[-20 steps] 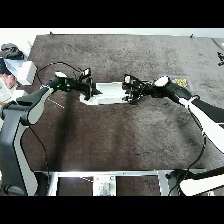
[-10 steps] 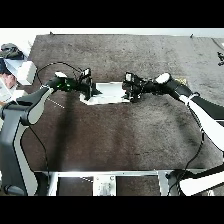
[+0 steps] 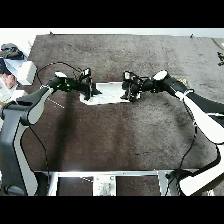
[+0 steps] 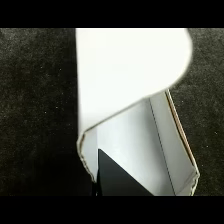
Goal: Fold the box and place the chain.
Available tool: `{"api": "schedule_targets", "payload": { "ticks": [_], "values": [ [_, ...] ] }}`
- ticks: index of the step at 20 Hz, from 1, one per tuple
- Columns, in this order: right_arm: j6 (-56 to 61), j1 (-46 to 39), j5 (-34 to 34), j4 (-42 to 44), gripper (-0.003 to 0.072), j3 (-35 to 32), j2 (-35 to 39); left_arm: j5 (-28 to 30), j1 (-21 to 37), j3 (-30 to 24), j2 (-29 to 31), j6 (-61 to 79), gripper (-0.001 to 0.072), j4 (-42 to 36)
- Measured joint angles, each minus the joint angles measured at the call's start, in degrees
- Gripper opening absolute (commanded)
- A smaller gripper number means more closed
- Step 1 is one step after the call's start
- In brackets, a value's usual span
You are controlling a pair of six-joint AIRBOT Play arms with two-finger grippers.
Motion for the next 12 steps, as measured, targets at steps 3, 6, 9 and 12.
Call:
{"api": "schedule_targets", "payload": {
  "ticks": [3,6,9,12],
  "values": [
    [0.6,-0.7,2.8,0.3,0.0656,2.2,-2.0,0.0,0.0,0.0,0.0,0.0,0.0011,0.0],
    [0.8,-1.5,5.9,0.7,0.0655,4.4,-4.0,0.0,0.0,0.0,0.0,0.0,0.0011,0.0],
    [1.0,-1.9,9.5,0.8,0.0656,7.2,-6.6,0.0,0.0,0.0,0.0,0.0,0.0011,0.0],
    [1.2,-2.1,12.6,0.9,0.0655,9.9,-9.3,-0.1,0.0,0.0,0.0,0.0,0.0011,0.0]
  ]
}}
